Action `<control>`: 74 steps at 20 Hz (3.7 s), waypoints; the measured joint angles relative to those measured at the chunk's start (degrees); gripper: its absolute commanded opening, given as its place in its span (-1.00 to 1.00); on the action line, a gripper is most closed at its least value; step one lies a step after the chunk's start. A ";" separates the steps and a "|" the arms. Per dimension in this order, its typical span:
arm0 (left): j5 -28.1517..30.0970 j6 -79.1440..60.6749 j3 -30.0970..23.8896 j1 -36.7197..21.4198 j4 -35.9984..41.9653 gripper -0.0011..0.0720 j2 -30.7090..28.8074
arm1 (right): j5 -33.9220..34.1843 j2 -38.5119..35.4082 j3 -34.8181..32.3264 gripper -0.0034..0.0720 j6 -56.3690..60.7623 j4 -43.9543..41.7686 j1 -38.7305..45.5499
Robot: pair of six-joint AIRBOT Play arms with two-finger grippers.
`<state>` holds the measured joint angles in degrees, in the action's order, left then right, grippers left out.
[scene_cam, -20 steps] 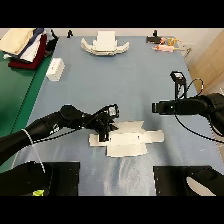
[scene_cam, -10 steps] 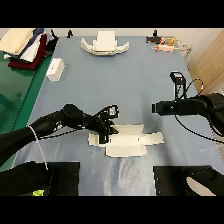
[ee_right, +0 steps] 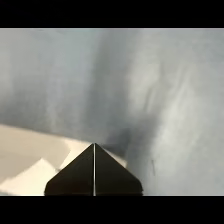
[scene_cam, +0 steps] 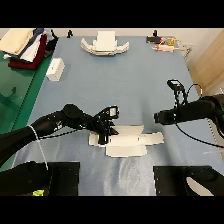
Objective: Fold the box.
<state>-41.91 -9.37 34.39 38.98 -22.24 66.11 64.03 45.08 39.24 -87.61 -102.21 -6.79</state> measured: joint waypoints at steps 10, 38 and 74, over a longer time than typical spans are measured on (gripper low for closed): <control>-0.11 -0.02 0.00 0.00 -0.04 -0.94 0.00 | 4.28 -15.45 -12.55 0.87 -17.86 -4.98 -31.58; -0.11 0.00 0.00 0.00 -0.07 -0.94 0.00 | -11.78 -4.83 -13.81 0.88 13.84 35.71 -46.03; -0.13 0.00 0.00 0.00 -0.04 -0.94 0.09 | -9.60 4.09 -13.51 1.00 -72.02 -22.25 -7.04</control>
<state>-42.04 -9.37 34.39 38.98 -22.28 66.19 54.43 49.17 25.74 -159.63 -124.46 -13.82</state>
